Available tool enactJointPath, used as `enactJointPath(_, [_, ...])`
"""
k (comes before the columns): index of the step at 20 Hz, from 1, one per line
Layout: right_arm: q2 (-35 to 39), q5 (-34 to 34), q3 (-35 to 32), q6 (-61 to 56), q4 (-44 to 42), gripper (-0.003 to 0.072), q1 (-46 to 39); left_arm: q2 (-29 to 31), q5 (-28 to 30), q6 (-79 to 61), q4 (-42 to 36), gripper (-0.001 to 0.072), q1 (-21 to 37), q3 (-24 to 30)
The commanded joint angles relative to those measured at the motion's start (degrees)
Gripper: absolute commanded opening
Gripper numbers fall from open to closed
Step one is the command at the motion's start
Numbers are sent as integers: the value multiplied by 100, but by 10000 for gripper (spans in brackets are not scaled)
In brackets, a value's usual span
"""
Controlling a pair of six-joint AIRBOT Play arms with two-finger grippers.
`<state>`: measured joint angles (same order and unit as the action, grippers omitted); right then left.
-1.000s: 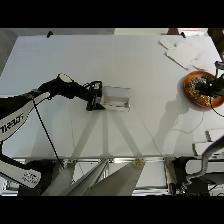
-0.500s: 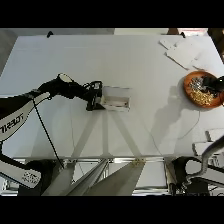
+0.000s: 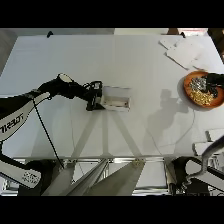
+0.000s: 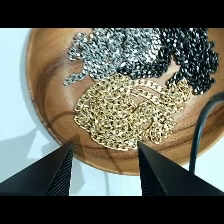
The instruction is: Fold the box and place the chain.
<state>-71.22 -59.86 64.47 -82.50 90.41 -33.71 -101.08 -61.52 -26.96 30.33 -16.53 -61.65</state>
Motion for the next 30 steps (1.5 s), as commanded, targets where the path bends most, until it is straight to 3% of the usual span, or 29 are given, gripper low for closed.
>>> enactJointPath(1, [-348, -144, 4, -103, -33, 447, -302, 2, 2, -2, 0, 376, 0, -2])
enactJointPath(7, [-1259, 195, 4, 348, -461, 559, -433, 2, 2, -2, 0, 376, 0, -2])
enactJointPath(15, [-2031, 433, 4, 350, -702, 559, -433, 2, 2, -2, 0, 376, 0, -2])
enactJointPath(19, [-2105, 516, 4, 350, -686, 515, -433, 2, 4, -2, 0, 376, 0, -2])
enactJointPath(20, [-2105, 494, 4, 350, -682, 394, -433, 2, 2, -2, 2, 376, 0, -2])
enactJointPath(22, [-2105, 435, 4, 350, -684, 76, -433, 2, 2, -2, 2, 376, 0, -2])
enactJointPath(23, [-2105, 393, 4, 350, -688, 12, -433, 2, 2, -2, 2, 376, 0, -2])
enactJointPath(30, [-1655, 72, 4, 675, -686, 9, -433, 2, 2, -2, 15, 376, 0, -2])
